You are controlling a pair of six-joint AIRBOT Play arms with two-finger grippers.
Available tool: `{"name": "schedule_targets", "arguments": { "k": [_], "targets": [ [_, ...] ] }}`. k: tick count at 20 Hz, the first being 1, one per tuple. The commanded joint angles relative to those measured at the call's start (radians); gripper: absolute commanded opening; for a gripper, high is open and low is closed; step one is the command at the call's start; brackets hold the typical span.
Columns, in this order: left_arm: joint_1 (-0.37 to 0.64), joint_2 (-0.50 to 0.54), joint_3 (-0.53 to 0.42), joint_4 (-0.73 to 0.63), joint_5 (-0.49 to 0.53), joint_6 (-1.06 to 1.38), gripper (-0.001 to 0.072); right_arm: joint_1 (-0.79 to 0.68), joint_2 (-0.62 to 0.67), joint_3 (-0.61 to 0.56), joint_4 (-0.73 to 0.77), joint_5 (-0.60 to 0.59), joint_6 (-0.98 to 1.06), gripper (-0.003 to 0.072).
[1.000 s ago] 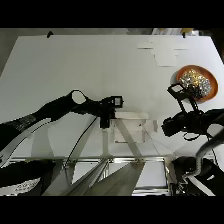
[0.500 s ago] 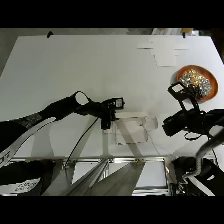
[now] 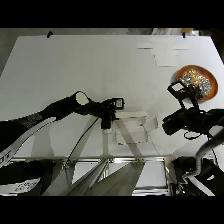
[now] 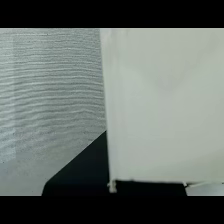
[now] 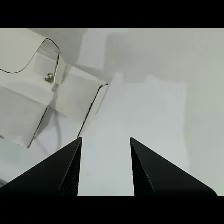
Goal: Fold the box and place the chain.
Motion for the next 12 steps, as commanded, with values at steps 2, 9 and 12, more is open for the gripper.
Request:
{"name": "schedule_targets", "arguments": {
  "k": [2, 9, 12],
  "targets": [
    [-0.001, -0.001, -0.001, 0.002, -0.004, 0.0, 0.0009, 0.0, 0.001, 0.001, 0.009, -0.019, -0.117, 0.032],
    [-0.001, -0.001, -0.001, 0.002, -0.004, 0.0, 0.0009, 0.0, 0.0, -0.041, 0.397, -0.121, -0.82, 0.0019],
    [-0.001, -0.001, -0.001, 0.002, -0.004, 0.0, 0.0009, 0.0, -0.006, -0.102, 0.438, -0.129, -0.933, 0.0019]
  ]
}}
